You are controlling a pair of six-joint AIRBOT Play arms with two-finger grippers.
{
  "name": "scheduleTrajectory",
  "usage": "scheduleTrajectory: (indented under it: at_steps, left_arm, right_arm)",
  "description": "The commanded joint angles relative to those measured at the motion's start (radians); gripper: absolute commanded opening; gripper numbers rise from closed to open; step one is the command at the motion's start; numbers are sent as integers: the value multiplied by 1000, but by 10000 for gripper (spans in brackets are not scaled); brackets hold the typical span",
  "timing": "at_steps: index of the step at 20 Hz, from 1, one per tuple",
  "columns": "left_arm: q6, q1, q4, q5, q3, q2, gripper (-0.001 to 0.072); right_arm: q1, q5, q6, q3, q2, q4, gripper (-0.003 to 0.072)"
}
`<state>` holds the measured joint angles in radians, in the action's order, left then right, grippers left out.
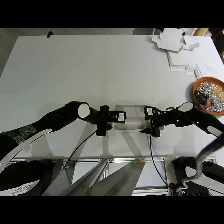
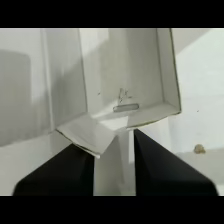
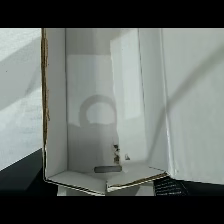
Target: Fold the box and place the chain.
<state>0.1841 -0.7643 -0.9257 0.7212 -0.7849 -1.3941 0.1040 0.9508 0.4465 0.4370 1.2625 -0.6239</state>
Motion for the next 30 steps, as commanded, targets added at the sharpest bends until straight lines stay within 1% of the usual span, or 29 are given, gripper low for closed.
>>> scheduleTrajectory:
  at_steps: [1, 2, 6, 9, 11, 13, 14, 15, 16, 21, 23, 24, 25, 26, 27, 29, 30]
  left_arm:
    - [-29, -17, 50, 4, 0, -1, 156]
    - [-31, -17, 59, -5, 0, -1, 139]
    - [-31, -22, 92, -69, 0, -1, 133]
    - [-32, -43, 134, -82, 0, -8, 133]
    - [-76, -63, 151, -82, 0, -24, 136]
    - [-95, -76, 156, -82, 0, -30, 166]
    - [-95, -79, 155, -82, 0, -30, 249]
    - [-94, -79, 155, -83, 0, -30, 366]
    - [-94, -77, 155, -83, 0, -30, 400]
    - [-81, -76, 154, -80, 0, -24, 400]
    - [-36, -75, 134, -56, 0, 16, 384]
    - [15, -68, 105, -28, 0, 54, 301]
    - [92, -53, 57, 4, 0, 96, 145]
    - [199, -32, -4, 37, 0, 141, 23]
    - [352, -5, -74, 70, 0, 189, 10]
    - [723, 57, -198, 140, 0, 271, 11]
    - [880, 87, -241, 182, 0, 295, 11]
  right_arm:
    - [0, 0, -1, 0, 0, 0, 435]
    - [0, 0, -1, 0, 0, 0, 435]
    - [0, 0, 0, 0, 0, 0, 435]
    - [0, 0, 0, 0, 0, 0, 435]
    - [0, 0, 0, 0, 0, 0, 435]
    - [0, 0, 0, 0, 0, 0, 435]
    - [0, 0, -1, 0, 0, 0, 435]
    - [0, 0, -1, 0, 0, 0, 435]
    - [0, 0, -1, 0, 0, 0, 435]
    - [0, 0, 0, 0, 0, 0, 435]
    - [0, 0, 0, 0, 0, 0, 435]
    - [0, 0, 0, 0, 0, 0, 435]
    - [0, 0, -1, 0, 0, 0, 435]
    - [0, 0, 0, 0, 0, 0, 435]
    - [0, 0, 0, 0, 0, 0, 435]
    - [0, 0, 0, 0, 0, 0, 435]
    - [0, 0, 0, 0, 0, 0, 435]
